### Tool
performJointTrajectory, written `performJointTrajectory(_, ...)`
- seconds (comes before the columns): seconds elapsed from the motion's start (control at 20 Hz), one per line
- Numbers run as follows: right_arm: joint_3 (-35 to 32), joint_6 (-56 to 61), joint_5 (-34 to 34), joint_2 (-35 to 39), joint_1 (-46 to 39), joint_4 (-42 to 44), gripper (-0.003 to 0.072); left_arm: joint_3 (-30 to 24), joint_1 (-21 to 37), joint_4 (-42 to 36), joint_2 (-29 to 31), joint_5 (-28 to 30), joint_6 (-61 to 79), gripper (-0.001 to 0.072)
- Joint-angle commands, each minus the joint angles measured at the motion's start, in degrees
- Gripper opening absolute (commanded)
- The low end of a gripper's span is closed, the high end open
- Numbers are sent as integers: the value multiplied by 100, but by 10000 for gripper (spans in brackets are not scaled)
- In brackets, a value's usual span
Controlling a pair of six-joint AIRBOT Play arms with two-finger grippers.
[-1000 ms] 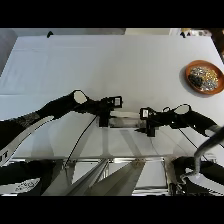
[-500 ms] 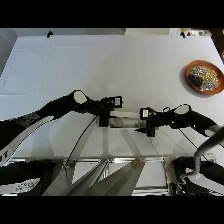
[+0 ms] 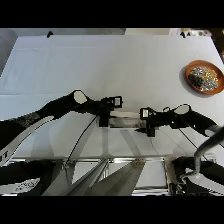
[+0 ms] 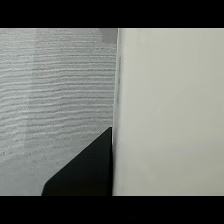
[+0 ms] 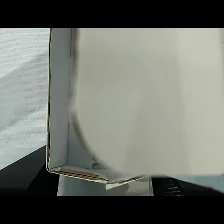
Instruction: Fold the box and place the chain.
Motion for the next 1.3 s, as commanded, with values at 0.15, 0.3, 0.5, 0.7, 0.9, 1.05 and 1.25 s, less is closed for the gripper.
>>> performJointTrajectory(0.15,2,2,7,0,2,2,318,-2,2,4,15,-13,2,84)
performJointTrajectory(0.3,2,2,7,0,2,2,318,-2,24,11,190,-125,0,446)
performJointTrajectory(0.5,2,2,9,0,2,2,318,-2,33,466,520,-256,-328,452)
performJointTrajectory(0.7,2,2,7,0,2,2,318,-2,33,2120,960,-638,-1751,452)
performJointTrajectory(0.9,2,2,7,0,2,2,318,-2,31,2988,1762,-1250,-2896,246)
performJointTrajectory(1.05,2,2,7,0,2,2,318,-2,-118,2485,2393,-1801,-2929,4)
performJointTrajectory(1.25,2,2,7,0,2,2,318,-2,-743,1794,2503,-1462,-2911,5)
